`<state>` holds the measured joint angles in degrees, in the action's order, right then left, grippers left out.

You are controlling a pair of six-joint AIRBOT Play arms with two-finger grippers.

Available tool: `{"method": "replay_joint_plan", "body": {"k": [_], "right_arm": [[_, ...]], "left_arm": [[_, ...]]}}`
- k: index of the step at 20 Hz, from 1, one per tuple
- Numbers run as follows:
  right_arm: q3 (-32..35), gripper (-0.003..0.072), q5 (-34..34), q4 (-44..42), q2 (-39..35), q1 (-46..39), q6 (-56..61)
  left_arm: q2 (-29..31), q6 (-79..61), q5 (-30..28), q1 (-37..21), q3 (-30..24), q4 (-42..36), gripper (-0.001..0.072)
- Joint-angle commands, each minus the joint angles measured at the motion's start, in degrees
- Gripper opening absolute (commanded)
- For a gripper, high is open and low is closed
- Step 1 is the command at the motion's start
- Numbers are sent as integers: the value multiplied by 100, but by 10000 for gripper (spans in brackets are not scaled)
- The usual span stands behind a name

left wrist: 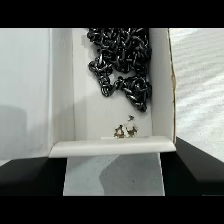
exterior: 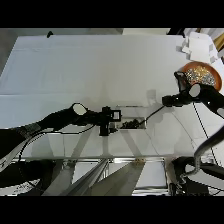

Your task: Fold the box and place the chain.

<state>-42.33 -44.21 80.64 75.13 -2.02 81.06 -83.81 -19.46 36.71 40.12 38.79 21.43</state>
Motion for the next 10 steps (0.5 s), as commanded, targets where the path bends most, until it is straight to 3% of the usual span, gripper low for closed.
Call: {"method": "replay_joint_plan", "body": {"k": [1,6,7,10], "right_arm": [[-4,252,-7,13,55,7,15],[-4,115,2,31,131,192,4],[-4,16,-15,48,129,238,-33],[-4,10,-81,179,31,243,-55]], "left_arm": [[2,-2,0,-2,-2,2,274],[2,-2,0,-2,-2,2,274],[2,-2,0,-2,-2,2,274],[2,-2,0,-2,-2,2,274]]}}
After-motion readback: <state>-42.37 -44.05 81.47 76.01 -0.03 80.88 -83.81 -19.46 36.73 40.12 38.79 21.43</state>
